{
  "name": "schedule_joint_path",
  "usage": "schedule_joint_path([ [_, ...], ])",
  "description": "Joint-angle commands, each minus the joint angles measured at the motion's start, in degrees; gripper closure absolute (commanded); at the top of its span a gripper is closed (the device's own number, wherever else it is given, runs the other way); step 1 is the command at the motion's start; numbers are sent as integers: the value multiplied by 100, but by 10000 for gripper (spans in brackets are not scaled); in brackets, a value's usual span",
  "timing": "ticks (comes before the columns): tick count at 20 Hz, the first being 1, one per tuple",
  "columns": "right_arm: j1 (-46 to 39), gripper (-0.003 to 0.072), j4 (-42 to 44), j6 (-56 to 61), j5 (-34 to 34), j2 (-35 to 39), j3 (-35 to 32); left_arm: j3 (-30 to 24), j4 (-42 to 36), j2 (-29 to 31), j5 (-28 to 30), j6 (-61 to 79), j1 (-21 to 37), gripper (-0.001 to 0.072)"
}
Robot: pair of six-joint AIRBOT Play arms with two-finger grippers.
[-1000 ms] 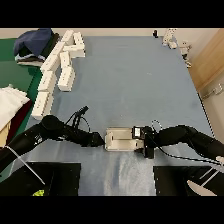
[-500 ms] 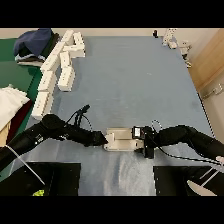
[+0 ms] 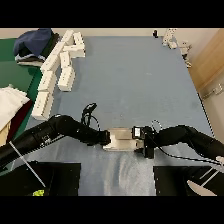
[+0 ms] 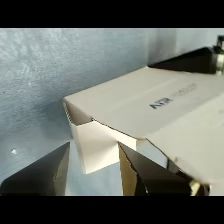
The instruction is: Fold the box.
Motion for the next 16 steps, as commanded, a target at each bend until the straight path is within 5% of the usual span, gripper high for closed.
schedule_joint_path([
  [1, 4, 172, 0, 2, 2, 0, 0, 400, 1106, -365, -63, -1646, -518, 252],
  [9, 2, 172, 2, 2, 0, 0, 0, 1650, 2734, -1405, -1316, -3818, -1517, 254],
  [16, 2, 173, 2, 2, 2, 0, 0, 2404, 3263, -2343, -1832, -4380, -1915, 254],
])
